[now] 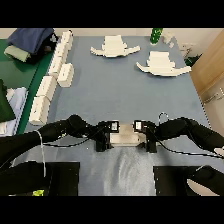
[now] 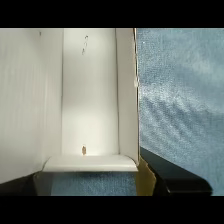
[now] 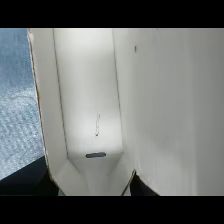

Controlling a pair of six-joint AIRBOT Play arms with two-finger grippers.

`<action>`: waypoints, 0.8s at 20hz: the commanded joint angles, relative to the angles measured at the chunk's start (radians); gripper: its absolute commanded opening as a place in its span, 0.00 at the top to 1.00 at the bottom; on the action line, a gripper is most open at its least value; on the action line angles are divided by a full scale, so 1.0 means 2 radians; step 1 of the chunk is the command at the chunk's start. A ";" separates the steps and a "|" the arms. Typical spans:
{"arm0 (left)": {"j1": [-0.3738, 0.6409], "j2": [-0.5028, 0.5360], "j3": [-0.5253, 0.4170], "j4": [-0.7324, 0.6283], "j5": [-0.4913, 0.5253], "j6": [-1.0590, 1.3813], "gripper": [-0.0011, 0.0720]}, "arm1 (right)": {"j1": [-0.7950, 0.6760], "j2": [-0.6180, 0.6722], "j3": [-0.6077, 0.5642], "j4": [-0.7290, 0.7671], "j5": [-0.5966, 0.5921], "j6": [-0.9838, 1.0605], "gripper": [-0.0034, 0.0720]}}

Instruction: Fold the box.

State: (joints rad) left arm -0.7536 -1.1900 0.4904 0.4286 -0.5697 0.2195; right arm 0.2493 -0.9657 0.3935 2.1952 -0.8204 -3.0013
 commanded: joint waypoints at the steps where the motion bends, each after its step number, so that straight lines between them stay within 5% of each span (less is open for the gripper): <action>1: 0.001 0.001 0.000 0.001 0.011 0.001 0.03 | 0.000 0.000 0.000 0.000 0.000 0.001 0.28; 3: 0.001 0.000 0.000 0.001 0.011 0.000 0.10 | 0.000 0.000 0.000 0.000 0.000 0.001 0.28; 4: 0.001 0.000 0.000 0.001 0.010 0.001 0.30 | 0.000 0.000 0.000 0.000 0.000 0.001 0.28; 5: 0.000 0.000 0.000 0.001 0.008 0.001 0.37 | 0.000 0.000 0.000 0.000 0.000 0.001 0.28; 16: 0.000 0.000 0.000 0.001 0.006 0.000 0.37 | 0.000 0.000 0.000 0.000 0.000 0.001 0.28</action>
State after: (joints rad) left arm -0.7536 -1.1892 0.4904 0.4301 -0.5579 0.2207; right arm 0.2493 -0.9657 0.3935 2.1956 -0.8200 -3.0001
